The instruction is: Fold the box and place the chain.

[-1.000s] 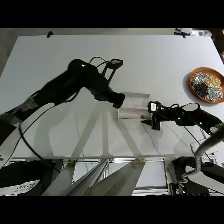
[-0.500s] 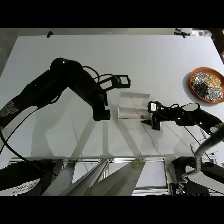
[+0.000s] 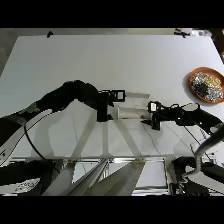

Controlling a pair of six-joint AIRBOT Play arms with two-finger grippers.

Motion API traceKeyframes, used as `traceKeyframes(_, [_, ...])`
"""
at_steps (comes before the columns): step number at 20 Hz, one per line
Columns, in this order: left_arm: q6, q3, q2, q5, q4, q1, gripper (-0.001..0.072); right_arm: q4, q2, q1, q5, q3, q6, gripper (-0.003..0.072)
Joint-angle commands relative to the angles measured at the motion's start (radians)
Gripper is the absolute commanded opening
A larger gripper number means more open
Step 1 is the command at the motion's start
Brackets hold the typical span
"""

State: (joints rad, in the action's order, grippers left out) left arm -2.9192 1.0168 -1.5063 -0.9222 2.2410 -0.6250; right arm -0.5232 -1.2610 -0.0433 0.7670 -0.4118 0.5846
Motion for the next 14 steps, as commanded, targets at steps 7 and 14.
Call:
traceKeyframes(7, [-0.039,-0.011,-0.093,0.115,0.091,-0.018,0.0704,0.000,0.000,0.000,0.000,0.000,0.000,0.0401])
traceKeyframes(14, [-0.039,-0.011,-0.093,0.142,0.093,-0.063,0.0703,0.000,0.000,0.000,0.000,0.000,0.000,0.0401])
